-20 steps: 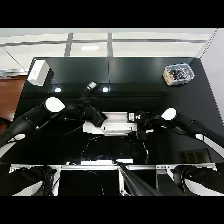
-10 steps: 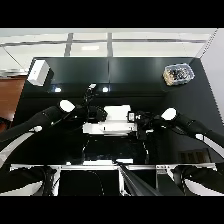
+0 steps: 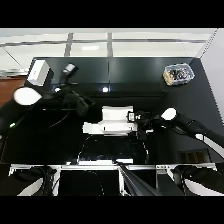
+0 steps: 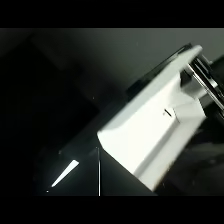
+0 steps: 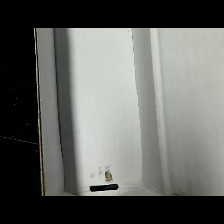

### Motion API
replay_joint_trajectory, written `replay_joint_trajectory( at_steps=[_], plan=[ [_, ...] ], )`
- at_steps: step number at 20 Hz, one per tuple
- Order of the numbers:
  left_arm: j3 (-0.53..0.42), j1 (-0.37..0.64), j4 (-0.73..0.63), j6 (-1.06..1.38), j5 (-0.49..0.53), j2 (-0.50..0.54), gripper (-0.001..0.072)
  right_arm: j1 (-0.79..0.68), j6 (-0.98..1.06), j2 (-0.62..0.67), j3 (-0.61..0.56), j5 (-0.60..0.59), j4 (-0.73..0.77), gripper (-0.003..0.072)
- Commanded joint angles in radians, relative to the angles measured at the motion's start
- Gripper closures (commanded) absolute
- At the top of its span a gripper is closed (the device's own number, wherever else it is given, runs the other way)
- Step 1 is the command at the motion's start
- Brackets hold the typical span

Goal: Fold the box and place the chain.

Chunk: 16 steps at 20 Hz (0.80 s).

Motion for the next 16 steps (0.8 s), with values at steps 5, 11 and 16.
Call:
replay_joint_trajectory(
  at_steps=[5, 11, 16],
  plan=[
    [-0.285, 0.069, 0.072, 0.433, -0.179, 0.187, 0.0683, 0.001, 0.0, 0.0, 0.0, 0.0, 0.001, 0.0549],
    [-0.293, -0.14, 0.097, 0.745, 0.136, 0.089, 0.0015, 0.001, 0.0, 0.0, 0.0, 0.0, 0.001, 0.0549],
    [-0.201, -0.206, 0.096, 0.754, 0.14, -0.158, 0.0018, 0.001, 0.0, 0.0, 0.001, 0.0, 0.001, 0.0549]
  ],
)
